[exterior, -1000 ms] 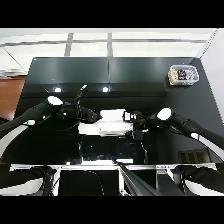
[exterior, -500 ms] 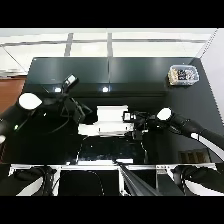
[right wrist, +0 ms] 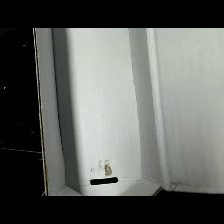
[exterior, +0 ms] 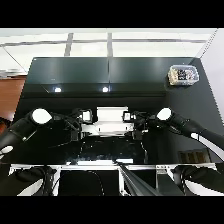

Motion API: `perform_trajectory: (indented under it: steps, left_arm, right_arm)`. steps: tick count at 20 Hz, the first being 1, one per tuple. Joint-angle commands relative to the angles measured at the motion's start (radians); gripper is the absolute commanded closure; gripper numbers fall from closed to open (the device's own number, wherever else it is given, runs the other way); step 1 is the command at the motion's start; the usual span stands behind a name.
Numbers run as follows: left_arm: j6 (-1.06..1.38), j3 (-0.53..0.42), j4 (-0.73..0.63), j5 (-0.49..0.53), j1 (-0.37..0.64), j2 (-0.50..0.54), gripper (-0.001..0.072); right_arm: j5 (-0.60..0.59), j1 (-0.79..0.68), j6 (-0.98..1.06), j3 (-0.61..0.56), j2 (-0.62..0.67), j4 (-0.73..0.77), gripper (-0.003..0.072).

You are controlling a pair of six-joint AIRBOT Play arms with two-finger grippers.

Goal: Fold the box and place the chain.

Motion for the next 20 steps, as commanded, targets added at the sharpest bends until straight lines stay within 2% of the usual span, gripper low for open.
perform_trajectory:
  steps: [1, 3, 4, 5, 7, 8, 9, 20]
  left_arm:
    - [0.053, 0.01, -0.083, 0.059, -0.016, -0.09, 0.0016]
    - [0.058, 0.019, -0.143, 0.057, -0.017, -0.121, 0.0017]
    - [0.058, 0.021, -0.157, 0.058, -0.017, -0.122, 0.004]
    - [0.058, 0.023, -0.155, 0.056, -0.017, -0.122, 0.0131]
    - [0.058, 0.023, -0.153, 0.049, -0.017, -0.122, 0.0171]
    - [0.059, 0.023, -0.153, 0.034, -0.017, -0.122, 0.0312]
    - [0.063, 0.023, -0.151, 0.022, -0.017, -0.122, 0.0362]
    - [0.063, 0.023, -0.159, 0.002, -0.018, -0.122, 0.0379]
  right_arm:
    - [0.0, 0.0, 0.0, 0.0, 0.0, 0.0, 0.0497]
    - [0.0, 0.0, 0.0, 0.0, 0.0, 0.0, 0.0498]
    - [0.001, 0.0, 0.0, 0.0, 0.0, 0.0, 0.0497]
    - [0.001, 0.0, 0.0, 0.0, 0.0, 0.0, 0.0497]
    - [0.001, 0.0, 0.0, 0.0, 0.0, 0.0, 0.0497]
    - [0.0, 0.0, 0.0, 0.0, 0.0, 0.0, 0.0498]
    - [0.0, 0.0, 0.0, 0.0, 0.0, 0.0, 0.0497]
    - [0.0, 0.0, 0.0, 0.0, 0.0, 0.0, 0.0497]
